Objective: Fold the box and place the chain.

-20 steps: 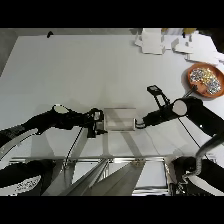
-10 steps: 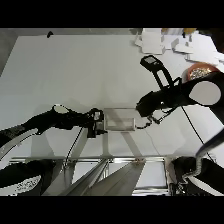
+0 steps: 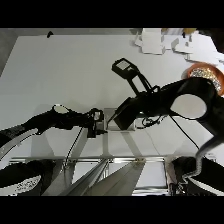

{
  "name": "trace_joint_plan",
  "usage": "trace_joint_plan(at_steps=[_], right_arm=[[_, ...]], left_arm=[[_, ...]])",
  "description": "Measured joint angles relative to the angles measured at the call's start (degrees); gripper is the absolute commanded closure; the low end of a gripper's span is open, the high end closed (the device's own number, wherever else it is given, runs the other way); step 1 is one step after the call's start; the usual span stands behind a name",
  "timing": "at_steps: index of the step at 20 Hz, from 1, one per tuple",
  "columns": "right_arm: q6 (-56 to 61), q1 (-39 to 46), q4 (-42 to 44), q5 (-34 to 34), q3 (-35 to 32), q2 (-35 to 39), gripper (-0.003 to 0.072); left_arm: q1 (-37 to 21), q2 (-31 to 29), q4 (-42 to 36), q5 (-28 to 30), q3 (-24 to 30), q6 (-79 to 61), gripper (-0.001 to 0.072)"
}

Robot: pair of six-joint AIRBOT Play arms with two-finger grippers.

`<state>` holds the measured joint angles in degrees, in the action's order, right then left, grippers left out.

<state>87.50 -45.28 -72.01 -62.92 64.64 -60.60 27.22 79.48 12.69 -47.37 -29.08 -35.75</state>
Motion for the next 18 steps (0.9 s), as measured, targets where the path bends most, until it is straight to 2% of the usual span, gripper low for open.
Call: trace_joint_plan(at_steps=[5, 6, 7, 8, 11, 12, 14, 17, 18], right_arm=[[0.48, -0.94, -0.63, 0.63, -0.09, -5.90, 0.0666], [0.57, -1.03, -0.66, 0.61, -0.20, -6.93, 0.0603], [0.59, -1.07, -0.66, 0.48, -0.33, -7.74, 0.0484], [0.57, -1.11, -0.72, 0.26, -0.42, -8.39, 0.0458], [0.57, -1.01, -0.90, -0.66, -0.52, -8.55, 0.0470], [0.55, -0.72, -1.09, -1.07, -0.52, -7.89, 0.0497], [0.55, 0.70, -2.03, -2.25, -0.52, -5.88, 0.0609], [0.55, 5.20, -5.70, -5.31, -0.52, -2.29, 0.0671], [0.55, 7.21, -7.30, -6.23, -0.52, -1.57, 0.0671]], left_arm=[[0.00, 0.00, -0.02, 0.00, 0.00, 0.00, 0.0453], [0.00, 0.00, 0.00, 0.02, 0.00, 0.00, 0.0453], [0.00, 0.00, -0.02, 0.02, 0.00, 0.00, 0.0453], [0.00, 0.00, 0.00, 0.02, 0.00, 0.00, 0.0453], [0.00, 0.00, -0.02, 0.02, 0.00, 0.00, 0.0453], [0.00, 0.00, 0.00, 0.02, 0.00, 0.00, 0.0453], [0.00, 0.00, -0.02, 0.00, 0.00, 0.00, 0.0453], [0.00, 0.00, -0.02, 0.00, 0.00, 0.00, 0.0453], [0.00, 0.00, -0.02, 0.00, 0.00, 0.00, 0.0453]])
